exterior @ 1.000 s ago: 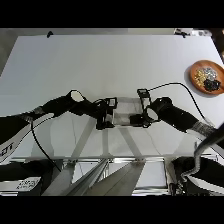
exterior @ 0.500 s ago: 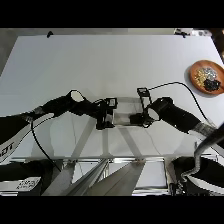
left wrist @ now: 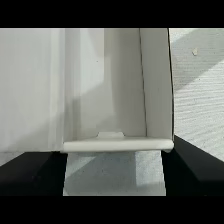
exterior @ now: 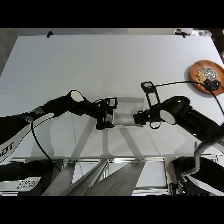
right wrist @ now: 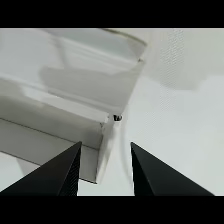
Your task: Fold the box and place the chain.
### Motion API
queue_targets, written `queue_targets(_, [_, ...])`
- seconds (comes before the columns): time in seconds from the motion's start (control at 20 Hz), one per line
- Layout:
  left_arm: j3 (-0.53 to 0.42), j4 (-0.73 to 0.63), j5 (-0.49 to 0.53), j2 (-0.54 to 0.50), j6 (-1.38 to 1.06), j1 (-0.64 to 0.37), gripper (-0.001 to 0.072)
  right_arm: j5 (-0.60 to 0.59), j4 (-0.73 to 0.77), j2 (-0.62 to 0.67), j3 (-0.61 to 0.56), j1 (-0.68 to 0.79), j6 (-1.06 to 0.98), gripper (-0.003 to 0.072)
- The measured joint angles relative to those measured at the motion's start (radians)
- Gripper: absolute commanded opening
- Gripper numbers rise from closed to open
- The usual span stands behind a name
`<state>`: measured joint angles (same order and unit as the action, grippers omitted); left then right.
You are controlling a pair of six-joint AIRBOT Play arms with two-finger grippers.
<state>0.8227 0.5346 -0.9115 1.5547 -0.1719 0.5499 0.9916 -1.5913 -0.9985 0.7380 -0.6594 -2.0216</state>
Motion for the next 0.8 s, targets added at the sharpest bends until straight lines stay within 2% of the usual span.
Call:
queue_targets(0.2, [0.0, 0.0, -0.001, 0.0, 0.0, 0.0, 0.0492, 0.017, -0.158, 0.19, 0.0, 0.108, 0.003, 0.0354])
queue_targets(0.25, [0.0, 0.0, -0.001, 0.0, 0.0, 0.0, 0.0492, 0.037, -0.207, 0.226, 0.0, 0.173, 0.012, 0.0427])
queue_targets(0.4, [0.0, 0.0, -0.002, 0.0, 0.0, 0.0, 0.0492, 0.034, -0.267, 0.265, 0.0, 0.444, 0.129, 0.0439])
queue_targets(0.5, [0.0, 0.0, -0.002, 0.0, 0.001, 0.0, 0.0492, -0.04, -0.23, 0.245, 0.0, 0.663, 0.232, 0.0401])
queue_targets(0.65, [0.0, 0.0, -0.002, 0.0, 0.0, 0.0, 0.0492, -0.185, -0.076, 0.147, 0.002, 0.953, 0.408, 0.0402])
queue_targets(0.8, [0.0, 0.0, -0.002, 0.0, 0.0, 0.0, 0.0492, -0.364, 0.025, -0.013, 0.033, 1.115, 0.518, 0.0402])
